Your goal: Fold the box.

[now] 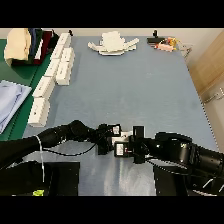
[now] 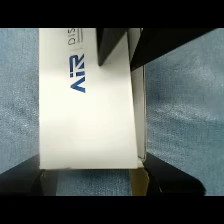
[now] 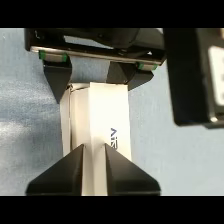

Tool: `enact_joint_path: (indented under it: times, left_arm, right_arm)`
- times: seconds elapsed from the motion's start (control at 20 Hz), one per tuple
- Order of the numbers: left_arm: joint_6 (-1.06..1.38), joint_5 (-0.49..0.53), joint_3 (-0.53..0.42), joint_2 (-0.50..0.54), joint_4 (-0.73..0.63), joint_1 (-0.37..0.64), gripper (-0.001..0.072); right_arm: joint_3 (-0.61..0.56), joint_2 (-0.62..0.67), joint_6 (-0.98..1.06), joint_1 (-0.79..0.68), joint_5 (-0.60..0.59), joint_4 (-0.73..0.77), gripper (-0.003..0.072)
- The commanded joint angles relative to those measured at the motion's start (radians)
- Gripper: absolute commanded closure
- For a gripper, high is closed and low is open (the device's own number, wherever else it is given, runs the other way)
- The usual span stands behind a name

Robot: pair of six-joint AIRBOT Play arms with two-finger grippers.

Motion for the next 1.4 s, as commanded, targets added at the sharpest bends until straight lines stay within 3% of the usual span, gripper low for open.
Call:
enact_joint_path:
  times: [0.0, 0.15, 0.3, 0.6, 0.65, 0.75, 0.9, 1.0, 1.15, 1.25, 1.35]
  left_arm:
    - [0.000, 0.000, 0.000, 0.000, -0.001, -0.001, 0.0476]
    - [0.000, 0.000, 0.000, 0.000, -0.001, -0.001, 0.0476]
    - [0.000, 0.000, 0.000, 0.000, -0.001, -0.001, 0.0476]
    - [0.000, 0.000, 0.000, 0.000, -0.001, -0.001, 0.0476]
    - [0.000, 0.000, 0.000, 0.000, -0.001, -0.001, 0.0476]
    - [0.000, 0.000, 0.000, 0.000, -0.001, -0.001, 0.0476]
    - [0.000, 0.000, 0.000, 0.000, -0.001, -0.001, 0.0476]
    - [0.000, 0.000, 0.000, 0.000, -0.001, -0.001, 0.0476]
    - [0.000, 0.000, 0.000, 0.000, -0.001, -0.001, 0.0476]
    - [0.000, 0.000, 0.000, 0.000, -0.001, -0.001, 0.0476]
    - [0.000, 0.000, 0.000, 0.000, -0.001, -0.001, 0.0476]
  right_arm:
    - [0.000, -0.001, 0.000, 0.001, 0.003, 0.045, 0.0542]
    - [0.000, -0.001, 0.000, 0.001, 0.003, 0.045, 0.0540]
    - [0.001, 0.000, 0.000, 0.001, 0.003, 0.045, 0.0347]
    - [0.041, 0.046, 0.042, 0.000, 0.036, 0.053, 0.0344]
    - [0.048, 0.061, 0.126, 0.000, 0.058, 0.057, 0.0357]
    - [0.049, 0.097, 0.298, -0.001, 0.101, 0.069, 0.0678]
    - [0.024, 0.129, 0.531, -0.002, 0.082, 0.101, 0.0681]
    - [-0.001, 0.145, 0.690, -0.005, 0.032, 0.203, 0.0682]
    - [-0.078, 0.146, 0.909, -0.008, -0.178, 0.420, 0.0683]
    - [-0.148, 0.145, 0.920, -0.008, -0.351, 0.584, 0.0684]
    - [-0.198, 0.145, 0.921, -0.016, -0.427, 0.666, 0.0683]
